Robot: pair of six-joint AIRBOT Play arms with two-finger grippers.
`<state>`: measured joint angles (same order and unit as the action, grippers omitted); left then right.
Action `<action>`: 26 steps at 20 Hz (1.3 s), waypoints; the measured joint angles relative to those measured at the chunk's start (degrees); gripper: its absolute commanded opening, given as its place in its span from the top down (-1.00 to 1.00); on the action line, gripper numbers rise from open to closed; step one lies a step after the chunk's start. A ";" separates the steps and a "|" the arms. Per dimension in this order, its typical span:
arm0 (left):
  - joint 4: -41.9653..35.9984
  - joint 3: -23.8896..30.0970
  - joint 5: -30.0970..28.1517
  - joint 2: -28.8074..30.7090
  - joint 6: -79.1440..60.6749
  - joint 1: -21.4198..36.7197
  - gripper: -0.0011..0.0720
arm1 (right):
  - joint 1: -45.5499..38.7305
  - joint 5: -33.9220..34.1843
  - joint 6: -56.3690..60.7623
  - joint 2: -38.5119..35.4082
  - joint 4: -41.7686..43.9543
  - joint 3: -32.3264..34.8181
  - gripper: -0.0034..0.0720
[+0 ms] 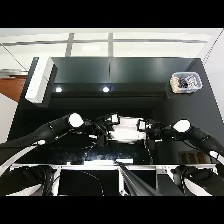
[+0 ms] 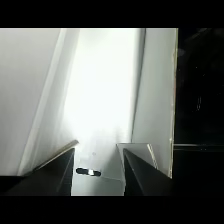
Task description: Fold the box and place the chain.
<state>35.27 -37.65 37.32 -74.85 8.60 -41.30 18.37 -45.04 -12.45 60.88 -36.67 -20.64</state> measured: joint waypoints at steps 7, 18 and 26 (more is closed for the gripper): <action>0.26 0.00 0.59 0.07 -0.04 -0.07 0.88 | 0.00 0.02 0.11 0.00 0.07 0.00 -0.35; 7.39 -0.70 16.11 12.20 21.84 19.32 0.88 | 0.00 0.24 0.09 0.00 0.07 0.00 -0.35; 10.56 6.84 27.32 11.58 52.96 38.12 0.88 | 0.00 0.24 0.02 0.00 0.04 0.00 -0.35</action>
